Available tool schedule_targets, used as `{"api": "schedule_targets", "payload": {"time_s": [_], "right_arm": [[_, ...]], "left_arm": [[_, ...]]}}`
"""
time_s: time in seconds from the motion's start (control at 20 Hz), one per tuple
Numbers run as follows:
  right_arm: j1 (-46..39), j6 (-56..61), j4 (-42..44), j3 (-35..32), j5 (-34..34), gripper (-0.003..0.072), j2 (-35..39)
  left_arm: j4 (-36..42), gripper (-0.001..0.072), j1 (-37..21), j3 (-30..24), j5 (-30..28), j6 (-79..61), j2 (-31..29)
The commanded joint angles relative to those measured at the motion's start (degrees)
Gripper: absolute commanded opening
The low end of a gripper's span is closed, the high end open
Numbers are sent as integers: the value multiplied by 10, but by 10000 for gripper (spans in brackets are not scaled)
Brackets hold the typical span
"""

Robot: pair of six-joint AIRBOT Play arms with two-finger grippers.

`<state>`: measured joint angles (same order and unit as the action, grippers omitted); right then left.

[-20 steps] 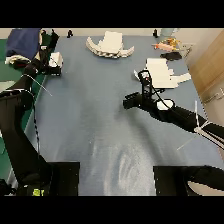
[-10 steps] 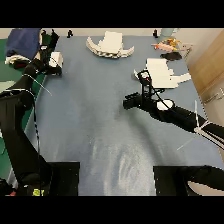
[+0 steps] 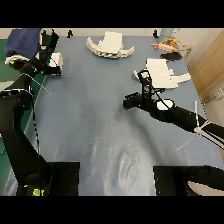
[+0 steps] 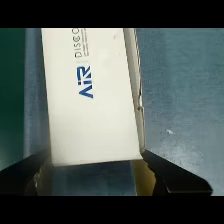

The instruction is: Fold the box.

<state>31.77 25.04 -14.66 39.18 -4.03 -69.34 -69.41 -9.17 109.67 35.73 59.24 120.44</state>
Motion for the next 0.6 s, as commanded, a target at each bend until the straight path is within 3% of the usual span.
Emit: {"api": "schedule_targets", "payload": {"time_s": [0.0,0.2,0.25,0.3,0.35,0.55], "right_arm": [[0,0,0,0,0,17,0],[0,0,0,0,0,17,0],[0,0,0,0,0,17,0],[0,0,0,0,0,17,0],[0,0,0,0,0,17,0],[0,0,0,0,0,17,0]], "left_arm": [[-38,720,-14,28,146,4,-16],[-56,720,-32,75,365,84,-48],[-53,486,-32,75,400,100,-59],[-50,54,-31,75,434,104,-70],[-46,14,-29,75,461,108,-78],[-30,9,-2,55,515,109,-126]]}}
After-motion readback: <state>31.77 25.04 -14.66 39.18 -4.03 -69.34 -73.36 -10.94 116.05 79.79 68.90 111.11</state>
